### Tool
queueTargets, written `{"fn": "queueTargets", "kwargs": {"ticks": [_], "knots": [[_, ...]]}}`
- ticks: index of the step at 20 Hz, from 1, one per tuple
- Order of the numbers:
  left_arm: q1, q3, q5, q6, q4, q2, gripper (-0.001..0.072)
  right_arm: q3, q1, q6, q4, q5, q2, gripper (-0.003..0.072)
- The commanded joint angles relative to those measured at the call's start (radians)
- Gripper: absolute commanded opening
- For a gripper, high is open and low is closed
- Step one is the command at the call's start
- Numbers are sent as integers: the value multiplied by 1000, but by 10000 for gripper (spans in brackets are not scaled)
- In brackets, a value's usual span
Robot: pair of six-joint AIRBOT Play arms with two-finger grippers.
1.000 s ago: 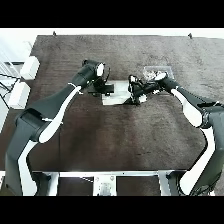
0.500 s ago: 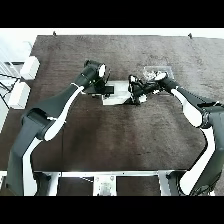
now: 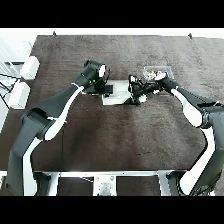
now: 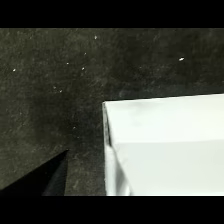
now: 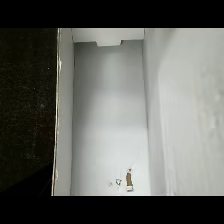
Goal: Fold the box and place the chain.
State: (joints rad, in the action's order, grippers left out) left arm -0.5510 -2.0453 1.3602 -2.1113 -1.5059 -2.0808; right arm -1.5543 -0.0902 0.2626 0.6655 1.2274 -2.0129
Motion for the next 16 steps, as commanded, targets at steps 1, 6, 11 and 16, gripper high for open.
{"fn": "queueTargets", "kwargs": {"ticks": [1, 6, 11, 16], "knots": [[0, 0, -35, 18, 27, 0, 472, 0, -1, 0, 0, 0, 0, 495], [0, 0, -51, 13, 23, 0, 473, 0, -1, 0, 0, 0, 0, 495], [1, 0, -35, -10, -15, -4, 473, 0, -1, 0, 0, 0, 0, 494], [0, -5, -4, -19, -14, -20, 473, 0, -1, 0, 0, 0, 0, 495]]}}
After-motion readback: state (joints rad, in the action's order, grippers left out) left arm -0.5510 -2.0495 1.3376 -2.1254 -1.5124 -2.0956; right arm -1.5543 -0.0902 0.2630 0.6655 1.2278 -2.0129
